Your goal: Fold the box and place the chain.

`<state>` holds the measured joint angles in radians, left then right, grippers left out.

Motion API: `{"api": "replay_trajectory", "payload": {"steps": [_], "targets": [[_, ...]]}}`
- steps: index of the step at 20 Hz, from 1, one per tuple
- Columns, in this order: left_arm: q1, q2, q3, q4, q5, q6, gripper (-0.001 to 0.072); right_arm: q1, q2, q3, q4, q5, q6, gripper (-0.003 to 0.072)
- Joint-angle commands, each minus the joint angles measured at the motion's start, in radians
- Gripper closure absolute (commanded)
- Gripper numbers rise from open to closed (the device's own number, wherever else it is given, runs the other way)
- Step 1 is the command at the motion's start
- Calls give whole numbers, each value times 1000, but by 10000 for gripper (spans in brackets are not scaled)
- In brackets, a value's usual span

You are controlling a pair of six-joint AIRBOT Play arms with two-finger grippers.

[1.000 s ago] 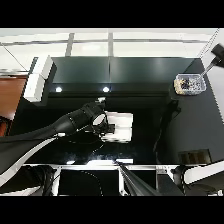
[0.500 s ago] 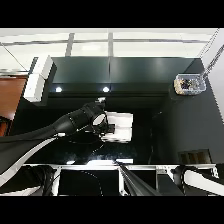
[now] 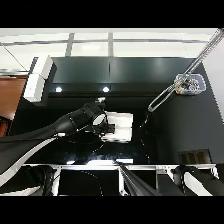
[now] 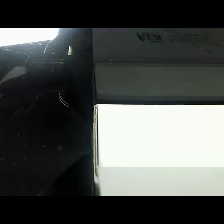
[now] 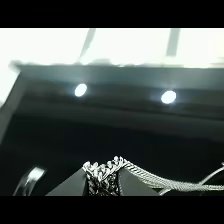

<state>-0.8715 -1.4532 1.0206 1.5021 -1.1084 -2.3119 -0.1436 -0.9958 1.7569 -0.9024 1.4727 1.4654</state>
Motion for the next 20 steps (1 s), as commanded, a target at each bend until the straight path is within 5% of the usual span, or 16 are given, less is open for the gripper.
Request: {"api": "replay_trajectory", "payload": {"steps": [1, 20], "targets": [[0, 0, 1, 0, 0, 0, 682, 94, 42, -33, 13, 33, -8, 684], [0, 0, 1, 0, 0, 0, 682, 202, 42, -33, 222, 74, -12, 683]]}}
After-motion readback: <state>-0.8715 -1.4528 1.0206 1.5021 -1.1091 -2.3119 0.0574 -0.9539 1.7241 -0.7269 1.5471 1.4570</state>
